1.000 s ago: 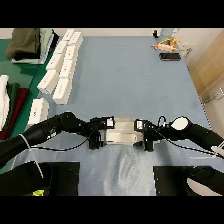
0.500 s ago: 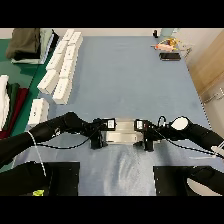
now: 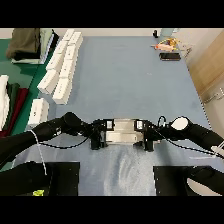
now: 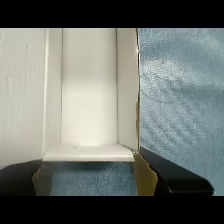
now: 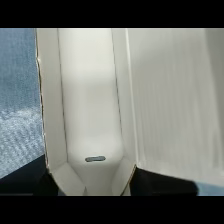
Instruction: Fold the box.
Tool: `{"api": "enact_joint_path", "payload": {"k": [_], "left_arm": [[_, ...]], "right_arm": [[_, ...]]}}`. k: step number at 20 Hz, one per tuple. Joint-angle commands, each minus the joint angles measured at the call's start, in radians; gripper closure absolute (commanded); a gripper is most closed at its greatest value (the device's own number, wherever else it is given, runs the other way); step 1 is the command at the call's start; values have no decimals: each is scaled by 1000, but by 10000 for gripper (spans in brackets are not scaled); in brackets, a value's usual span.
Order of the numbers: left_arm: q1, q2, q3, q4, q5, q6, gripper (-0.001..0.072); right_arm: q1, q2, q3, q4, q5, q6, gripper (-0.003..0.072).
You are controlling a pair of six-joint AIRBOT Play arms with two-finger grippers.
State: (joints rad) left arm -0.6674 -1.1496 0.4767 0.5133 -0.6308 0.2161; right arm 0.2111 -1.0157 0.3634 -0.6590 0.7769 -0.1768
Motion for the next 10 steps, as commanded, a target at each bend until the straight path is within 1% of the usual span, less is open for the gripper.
{"api": "enact_joint_path", "payload": {"k": [1, 2, 3, 10], "left_arm": [[14, -2, -24, -168, -8, 177, 9], [14, -2, -25, -230, -8, 222, 9], [14, -2, -25, -264, -7, 250, 9], [16, -3, -33, -266, -6, 270, 9]], "right_arm": [[1, 1, 1, 0, 0, 0, 172], [1, 1, 1, 0, 0, 0, 172], [0, 1, 1, 0, 0, 0, 172], [0, 1, 1, 1, 0, 0, 172]]}}
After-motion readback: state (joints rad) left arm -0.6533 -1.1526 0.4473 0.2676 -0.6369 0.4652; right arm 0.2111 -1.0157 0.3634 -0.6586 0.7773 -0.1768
